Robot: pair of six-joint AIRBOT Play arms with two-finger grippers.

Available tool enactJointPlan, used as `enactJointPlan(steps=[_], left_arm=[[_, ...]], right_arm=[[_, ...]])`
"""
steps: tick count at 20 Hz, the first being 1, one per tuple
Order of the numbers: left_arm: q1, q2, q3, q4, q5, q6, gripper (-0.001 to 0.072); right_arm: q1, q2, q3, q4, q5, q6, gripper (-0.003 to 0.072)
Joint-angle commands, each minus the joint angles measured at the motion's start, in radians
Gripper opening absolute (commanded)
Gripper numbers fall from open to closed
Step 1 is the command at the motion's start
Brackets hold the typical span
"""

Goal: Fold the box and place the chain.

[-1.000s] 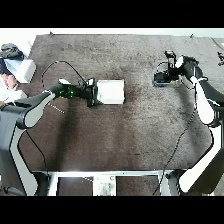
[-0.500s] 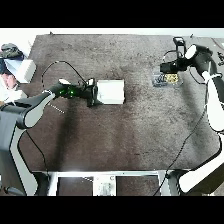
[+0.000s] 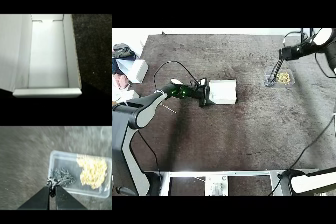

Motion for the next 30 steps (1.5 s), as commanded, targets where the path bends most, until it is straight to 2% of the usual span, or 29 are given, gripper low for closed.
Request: enactJointPlan(steps=[1, 4, 11, 16, 18, 21, 24, 27, 28, 30], left_arm=[[0.001, 0.0, 0.0, 0.0, 0.0, 0.0, 0.0397], [0.001, 0.0, 0.0, 0.0, 0.0, 0.0, 0.0397], [0.001, 0.0, 0.0, 0.0, 0.0, 0.0, 0.0397], [0.001, 0.0, 0.0, 0.0, 0.0, 0.0, 0.0397], [0.001, 0.0, 0.0, 0.0, 0.0, 0.0, 0.0397], [0.001, 0.0, 0.0, 0.0, 0.0, 0.0, 0.0397], [0.001, 0.0, 0.0, 0.0, 0.0, 0.0, 0.0397], [0.001, 0.0, 0.0, 0.0, 0.0, 0.0, 0.0397], [0.001, 0.0, 0.0, 0.0, 0.0, 0.0, 0.0397], [0.001, 0.0, 0.0, 0.0, 0.0, 0.0, 0.0397]], right_arm=[[0.04, 0.121, 0.001, 0.004, -0.005, -0.063, 0.0017], [0.056, 0.204, 0.001, 0.004, 0.015, -0.069, 0.0017], [0.119, 0.321, 0.001, 0.012, 0.174, -0.095, 0.0016], [0.168, 0.324, -0.041, 0.027, 0.389, -0.124, 0.0016], [0.186, 0.323, -0.088, 0.092, 0.46, -0.15, 0.0016], [0.191, 0.324, -0.147, 0.326, 0.524, -0.24, 0.0016], [0.192, 0.324, -0.195, 0.422, 0.53, -0.313, 0.0017], [0.191, 0.323, -0.275, 0.343, 0.498, -0.315, 0.0017], [0.191, 0.323, -0.318, 0.31, 0.456, -0.315, 0.0017], [0.191, 0.323, -0.445, 0.267, 0.298, -0.315, 0.0016]])
